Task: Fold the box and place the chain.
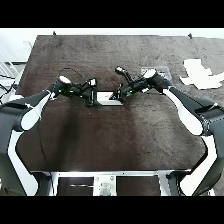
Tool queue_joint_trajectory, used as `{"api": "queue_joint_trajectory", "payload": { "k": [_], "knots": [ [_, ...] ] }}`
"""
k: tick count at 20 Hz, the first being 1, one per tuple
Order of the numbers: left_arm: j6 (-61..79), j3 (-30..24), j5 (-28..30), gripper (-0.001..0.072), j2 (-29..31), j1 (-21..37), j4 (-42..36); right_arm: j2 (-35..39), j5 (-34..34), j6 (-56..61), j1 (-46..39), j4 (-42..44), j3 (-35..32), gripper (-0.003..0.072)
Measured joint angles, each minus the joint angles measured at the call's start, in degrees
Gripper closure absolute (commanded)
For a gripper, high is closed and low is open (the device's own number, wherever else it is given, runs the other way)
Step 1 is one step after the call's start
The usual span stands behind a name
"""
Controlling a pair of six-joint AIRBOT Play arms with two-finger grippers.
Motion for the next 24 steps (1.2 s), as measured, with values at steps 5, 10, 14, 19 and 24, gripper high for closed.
{"api": "queue_joint_trajectory", "payload": {
  "k": [5,10,14,19,24],
  "knots": [
    [-0.04,0.0,0.02,0.0086,0.0,0.0,-0.02,-0.09,-0.5,0.87,0.11,-1.29,0.44,0.0675],
    [-0.17,0.0,0.09,0.0086,0.0,0.02,-0.04,4.61,-0.96,-2.12,-0.04,4.33,0.68,0.0677],
    [-0.15,0.0,0.07,0.0086,0.0,0.02,-0.04,13.66,-3.52,-2.71,-0.07,7.54,-2.73,0.0677],
    [-0.11,0.0,0.07,0.0086,0.0,0.02,-0.04,32.74,-21.42,-1.6,-1.44,8.57,-21.49,0.0676],
    [-0.09,0.0,0.04,0.0086,0.0,0.02,-0.04,49.92,-41.94,0.09,-3.23,9.05,-42.77,0.0675]
  ]
}}
